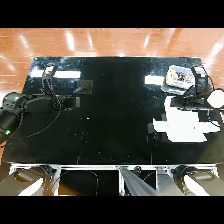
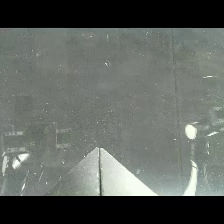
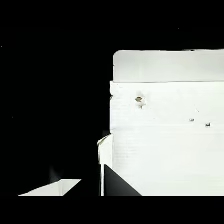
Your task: Fold the box and place the chain.
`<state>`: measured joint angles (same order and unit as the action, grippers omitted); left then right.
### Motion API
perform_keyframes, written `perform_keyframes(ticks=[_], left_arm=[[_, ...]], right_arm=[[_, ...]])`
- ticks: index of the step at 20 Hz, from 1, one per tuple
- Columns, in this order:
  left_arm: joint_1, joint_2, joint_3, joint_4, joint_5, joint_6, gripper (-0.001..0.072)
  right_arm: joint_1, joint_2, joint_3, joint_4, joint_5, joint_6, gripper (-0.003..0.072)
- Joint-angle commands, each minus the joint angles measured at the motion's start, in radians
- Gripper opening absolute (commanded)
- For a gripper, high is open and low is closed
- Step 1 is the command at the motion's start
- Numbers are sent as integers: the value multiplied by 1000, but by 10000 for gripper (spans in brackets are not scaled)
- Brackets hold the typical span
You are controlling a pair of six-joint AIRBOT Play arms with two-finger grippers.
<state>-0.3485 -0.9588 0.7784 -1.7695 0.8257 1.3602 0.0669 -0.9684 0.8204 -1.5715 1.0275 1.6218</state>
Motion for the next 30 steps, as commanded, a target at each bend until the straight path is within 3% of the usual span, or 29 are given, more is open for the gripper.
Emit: perform_keyframes(ticks=[1,12,15,22,26,28,29,30], left_arm=[[1,0,0,0,0,0,17],[0,0,0,0,-35,0,17],[0,-1,-1,5,-98,1,17],[1,-6,-1,5,-115,0,17],[1,-6,0,5,-161,0,17],[0,-8,0,2,-181,0,65],[0,-10,0,-8,-185,0,239],[0,-13,-1,-22,-181,0,475]], right_arm=[[0,0,1,0,0,0,31],[0,0,1,0,0,0,31],[0,0,1,0,-88,-2,31],[0,0,1,8,-348,-2,31],[0,0,1,30,-363,-2,34],[0,0,1,50,-320,2,716],[-5,0,1,49,-293,2,719],[-18,0,1,48,-261,2,718]])
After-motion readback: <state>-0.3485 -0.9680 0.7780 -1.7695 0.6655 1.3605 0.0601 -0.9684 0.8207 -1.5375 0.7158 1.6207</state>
